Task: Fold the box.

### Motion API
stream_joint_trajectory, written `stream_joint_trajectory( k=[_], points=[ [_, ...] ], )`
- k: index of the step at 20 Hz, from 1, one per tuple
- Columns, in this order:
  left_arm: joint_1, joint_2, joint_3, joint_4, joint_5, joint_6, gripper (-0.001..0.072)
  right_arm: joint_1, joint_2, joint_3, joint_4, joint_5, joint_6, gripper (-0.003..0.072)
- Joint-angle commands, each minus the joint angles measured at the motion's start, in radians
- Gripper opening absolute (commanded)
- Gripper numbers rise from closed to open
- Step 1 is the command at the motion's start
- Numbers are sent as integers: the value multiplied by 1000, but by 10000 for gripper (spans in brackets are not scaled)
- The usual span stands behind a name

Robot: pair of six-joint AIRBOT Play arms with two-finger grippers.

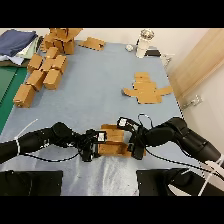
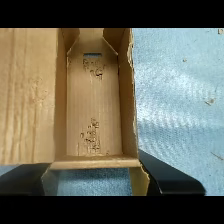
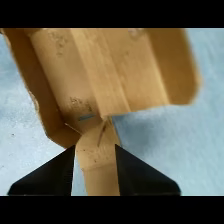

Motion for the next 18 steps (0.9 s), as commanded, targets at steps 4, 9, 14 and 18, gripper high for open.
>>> stream_joint_trajectory(
  k=[4,9,14,18],
  points=[
    [0,0,1,0,0,0,310,0,23,-99,63,23,-137,445],
    [0,0,1,0,0,0,311,0,150,-149,-51,64,-135,445],
    [0,0,1,0,0,0,310,1,193,-183,48,103,-167,446],
    [0,0,1,0,0,0,311,1,168,-193,146,232,-288,445]
  ],
)
